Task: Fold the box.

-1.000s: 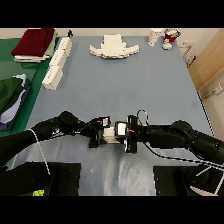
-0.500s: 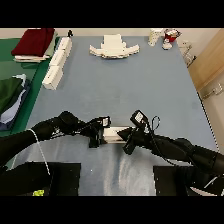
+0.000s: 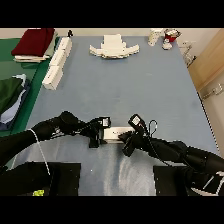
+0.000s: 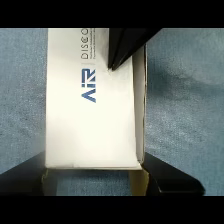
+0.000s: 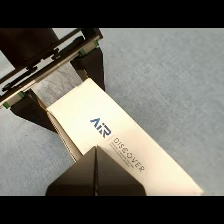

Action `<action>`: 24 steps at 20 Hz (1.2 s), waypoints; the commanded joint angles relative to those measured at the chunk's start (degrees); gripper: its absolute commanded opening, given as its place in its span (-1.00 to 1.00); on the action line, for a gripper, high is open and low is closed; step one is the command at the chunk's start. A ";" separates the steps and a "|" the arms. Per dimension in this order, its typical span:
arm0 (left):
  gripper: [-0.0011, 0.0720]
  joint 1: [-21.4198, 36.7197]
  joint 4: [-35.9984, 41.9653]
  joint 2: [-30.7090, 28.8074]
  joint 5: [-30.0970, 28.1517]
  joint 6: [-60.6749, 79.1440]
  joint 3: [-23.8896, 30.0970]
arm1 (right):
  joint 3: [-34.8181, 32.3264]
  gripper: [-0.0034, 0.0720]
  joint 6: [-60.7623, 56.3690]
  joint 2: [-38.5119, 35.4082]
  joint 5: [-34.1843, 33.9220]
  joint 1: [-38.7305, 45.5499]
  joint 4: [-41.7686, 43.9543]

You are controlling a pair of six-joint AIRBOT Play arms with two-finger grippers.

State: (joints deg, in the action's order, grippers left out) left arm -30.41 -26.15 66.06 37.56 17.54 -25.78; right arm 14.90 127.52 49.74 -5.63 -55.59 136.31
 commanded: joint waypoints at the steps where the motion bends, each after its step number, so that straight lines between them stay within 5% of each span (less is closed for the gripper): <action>1: 0.48 0.07 0.04 0.00 0.07 0.00 -0.07 | -0.57 -0.89 -0.07 0.66 -1.44 -0.13 -0.07; 11: 0.48 0.07 0.04 0.00 0.07 -0.02 -0.07 | -0.04 -0.89 -0.02 -0.92 -0.85 -0.11 -1.25; 20: 0.48 0.07 0.04 0.00 0.07 0.00 -0.07 | 7.78 -0.89 -0.04 -5.77 -1.40 2.45 -10.58; 24: 0.48 0.07 0.04 0.00 0.04 0.00 -0.04 | 14.84 -0.89 -0.15 -3.67 -11.45 13.62 -13.27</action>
State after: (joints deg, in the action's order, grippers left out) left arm -30.39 -26.06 66.08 37.65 17.41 -25.80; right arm 25.17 127.48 44.99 -10.41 -48.40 125.86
